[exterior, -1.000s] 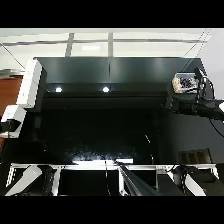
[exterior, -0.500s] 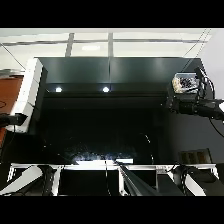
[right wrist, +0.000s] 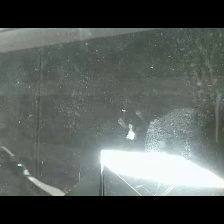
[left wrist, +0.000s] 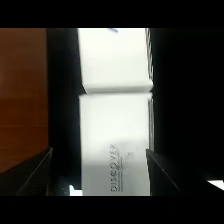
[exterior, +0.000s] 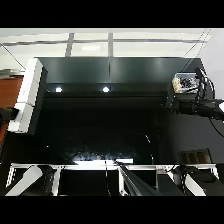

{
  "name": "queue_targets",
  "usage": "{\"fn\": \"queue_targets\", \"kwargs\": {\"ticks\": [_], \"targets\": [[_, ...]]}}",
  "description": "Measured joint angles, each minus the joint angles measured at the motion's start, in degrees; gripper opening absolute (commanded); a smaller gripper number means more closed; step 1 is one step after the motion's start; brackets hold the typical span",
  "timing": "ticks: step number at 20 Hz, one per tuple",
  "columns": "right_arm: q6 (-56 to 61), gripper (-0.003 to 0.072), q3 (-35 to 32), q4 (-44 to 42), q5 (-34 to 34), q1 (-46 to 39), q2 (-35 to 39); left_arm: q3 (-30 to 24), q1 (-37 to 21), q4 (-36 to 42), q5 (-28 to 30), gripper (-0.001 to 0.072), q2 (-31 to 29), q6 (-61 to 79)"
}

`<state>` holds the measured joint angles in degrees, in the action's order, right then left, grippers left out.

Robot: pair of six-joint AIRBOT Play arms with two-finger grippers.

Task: Fold the box and place the chain.

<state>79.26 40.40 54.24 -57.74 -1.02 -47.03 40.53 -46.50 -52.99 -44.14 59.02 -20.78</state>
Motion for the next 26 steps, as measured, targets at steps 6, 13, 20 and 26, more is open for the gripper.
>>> {"fn": "queue_targets", "kwargs": {"ticks": [6,13,20,26], "targets": [[-0.11,0.0018,0.07,0.00,2.25,0.00,0.00,11.52,12.68,6.32,-8.48,0.0346,-7.96,-13.27],[-0.50,0.0018,6.73,7.02,5.86,0.00,-0.04,15.82,54.69,-4.98,-11.06,0.0023,-12.98,-45.00],[6.64,0.0018,9.25,22.14,-5.11,2.01,0.46,10.12,81.57,-27.36,-3.98,0.0024,-8.92,-77.44],[10.27,0.0018,9.51,29.70,-7.98,2.54,2.25,9.07,82.12,-31.21,-3.43,0.0025,-7.23,-83.67]]}}
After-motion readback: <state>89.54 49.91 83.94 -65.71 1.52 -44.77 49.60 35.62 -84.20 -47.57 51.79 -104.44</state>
